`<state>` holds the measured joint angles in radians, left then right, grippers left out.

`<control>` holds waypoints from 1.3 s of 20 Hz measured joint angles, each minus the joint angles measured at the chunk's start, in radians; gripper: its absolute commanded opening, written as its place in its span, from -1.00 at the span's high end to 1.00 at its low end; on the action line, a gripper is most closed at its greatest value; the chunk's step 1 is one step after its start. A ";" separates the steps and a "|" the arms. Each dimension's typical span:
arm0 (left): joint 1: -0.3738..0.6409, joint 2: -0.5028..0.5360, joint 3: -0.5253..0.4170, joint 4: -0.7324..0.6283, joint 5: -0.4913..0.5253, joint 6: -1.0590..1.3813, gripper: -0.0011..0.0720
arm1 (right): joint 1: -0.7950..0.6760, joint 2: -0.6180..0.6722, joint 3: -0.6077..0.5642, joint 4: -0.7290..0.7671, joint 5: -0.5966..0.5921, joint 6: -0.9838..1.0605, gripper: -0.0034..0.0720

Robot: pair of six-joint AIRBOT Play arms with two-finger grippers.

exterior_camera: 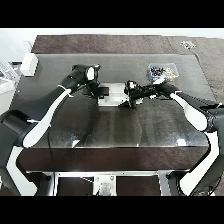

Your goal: Fold the box and place the chain.

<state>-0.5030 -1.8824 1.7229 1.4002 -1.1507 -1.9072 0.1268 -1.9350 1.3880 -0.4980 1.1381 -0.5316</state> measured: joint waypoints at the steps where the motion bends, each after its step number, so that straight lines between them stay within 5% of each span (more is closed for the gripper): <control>1: -0.003 -0.009 0.017 0.010 -0.016 -0.006 0.06 | 0.000 0.000 0.000 0.000 0.000 0.000 -0.65; 16: -0.037 -0.059 0.087 0.086 -0.100 -0.102 0.07 | 0.000 0.000 0.000 0.000 0.000 -0.001 -0.65; 18: -0.040 -0.069 0.097 0.092 -0.106 -0.107 0.40 | 0.000 0.000 0.000 0.000 0.000 -0.001 -0.65; 25: -0.047 -0.082 0.108 0.103 -0.111 -0.130 0.49 | 0.000 0.000 0.000 0.000 0.000 0.000 -0.65; 26: -0.048 -0.083 0.108 0.107 -0.111 -0.131 0.92 | 0.000 0.000 0.000 0.000 0.000 0.000 -0.65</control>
